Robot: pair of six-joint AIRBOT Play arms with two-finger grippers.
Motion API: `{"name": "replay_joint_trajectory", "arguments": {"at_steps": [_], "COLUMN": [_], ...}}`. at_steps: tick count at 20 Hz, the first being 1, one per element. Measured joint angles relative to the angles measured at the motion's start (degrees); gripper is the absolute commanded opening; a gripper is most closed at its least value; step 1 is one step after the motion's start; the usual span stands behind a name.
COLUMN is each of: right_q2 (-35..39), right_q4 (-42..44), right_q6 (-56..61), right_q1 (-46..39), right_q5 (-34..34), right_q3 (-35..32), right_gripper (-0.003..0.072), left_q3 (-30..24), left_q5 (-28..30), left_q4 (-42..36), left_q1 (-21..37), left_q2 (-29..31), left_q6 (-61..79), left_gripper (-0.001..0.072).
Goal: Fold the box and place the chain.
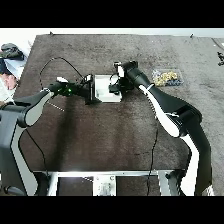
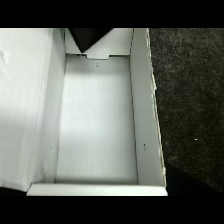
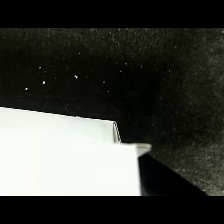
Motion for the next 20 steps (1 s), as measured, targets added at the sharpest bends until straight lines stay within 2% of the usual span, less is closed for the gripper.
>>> {"name": "replay_joint_trajectory", "arguments": {"at_steps": [11, 13, 20], "right_q2": [-0.35, -0.85, -1.49], "right_q4": [2.36, 2.40, 1.46], "right_q6": [1.36, 1.31, 1.18], "right_q1": [-0.63, -0.63, -0.68], "right_q5": [-1.66, -1.90, -0.72], "right_q3": [0.11, 0.11, 0.22], "right_gripper": [0.0324, 0.0205, 0.0208], "left_q3": [0.00, 0.00, 0.00], "left_q5": [0.11, 0.13, 0.15], "left_q4": [-0.02, -0.02, -0.02], "left_q1": [0.00, 0.02, 0.02], "left_q2": [0.00, 0.00, 0.00], "left_q6": [-0.02, -0.02, -0.02], "left_gripper": [0.0477, 0.0478, 0.0478]}}
